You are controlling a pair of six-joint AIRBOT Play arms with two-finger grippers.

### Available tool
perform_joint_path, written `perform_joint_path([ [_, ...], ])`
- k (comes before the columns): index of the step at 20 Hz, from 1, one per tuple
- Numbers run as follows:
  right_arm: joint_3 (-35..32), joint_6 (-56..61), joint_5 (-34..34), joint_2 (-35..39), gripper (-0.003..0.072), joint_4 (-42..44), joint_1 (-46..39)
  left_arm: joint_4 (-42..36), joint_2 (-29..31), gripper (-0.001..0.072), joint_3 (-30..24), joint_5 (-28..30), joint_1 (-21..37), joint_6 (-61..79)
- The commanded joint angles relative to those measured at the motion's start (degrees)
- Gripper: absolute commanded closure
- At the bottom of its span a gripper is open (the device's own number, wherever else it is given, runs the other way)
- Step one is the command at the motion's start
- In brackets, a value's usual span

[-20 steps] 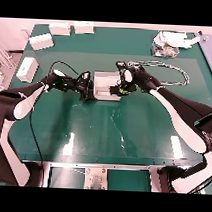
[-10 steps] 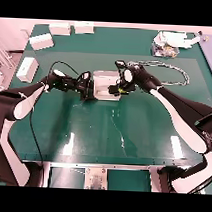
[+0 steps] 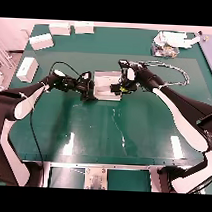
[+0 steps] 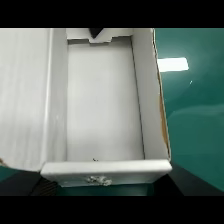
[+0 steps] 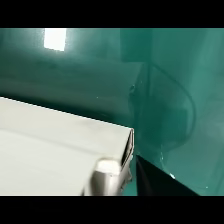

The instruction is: Fold the box and place the chain.

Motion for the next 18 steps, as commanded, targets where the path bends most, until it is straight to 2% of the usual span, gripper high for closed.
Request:
perform_joint_path([
  [1, 0.04, 0.28, -0.07, 0.04, 0.0423, -0.24, -0.39, 0.09, 0.04, 0.0242, 0.00, -0.04, 0.07, 0.00],
  [4, 0.04, 0.28, -0.81, 0.04, 0.0442, 0.39, -0.02, 0.09, 0.04, 0.0242, 0.02, -0.04, 0.07, 0.00],
  [7, 0.02, 0.26, -0.81, 0.04, 0.0599, 0.26, 1.03, 0.09, 0.04, 0.0242, 0.00, -0.07, 0.07, 0.00],
  [8, -0.02, 0.26, -0.79, 0.04, 0.0673, -0.15, 1.46, 0.09, 0.04, 0.0242, 0.00, -0.04, 0.07, 0.00],
  [9, -0.09, 0.26, -0.83, 0.04, 0.0676, -0.44, 1.88, 0.09, 0.04, 0.0242, 0.02, -0.04, 0.07, 0.00],
  [14, -1.86, 1.07, -1.01, 0.04, 0.0677, -2.01, 2.80, 0.09, 0.04, 0.0242, 0.00, -0.04, 0.07, 0.00],
  [15, -1.88, 2.08, -1.09, 0.04, 0.0645, -2.19, 2.54, 0.09, 0.04, 0.0242, 0.00, -0.04, 0.04, 0.00],
  [16, -1.86, 2.23, -1.49, 0.07, 0.0534, -2.16, 2.34, 0.09, 0.04, 0.0242, 0.00, -0.07, 0.07, 0.00],
  [17, -1.84, 2.25, -1.88, 0.11, 0.0461, -2.16, 2.12, 0.09, 0.04, 0.0242, 0.00, -0.07, 0.07, 0.00],
  [18, -1.86, 2.25, -1.88, 0.11, 0.0460, -2.16, 1.88, 0.09, 0.04, 0.0241, 0.00, -0.04, 0.07, 0.00],
])
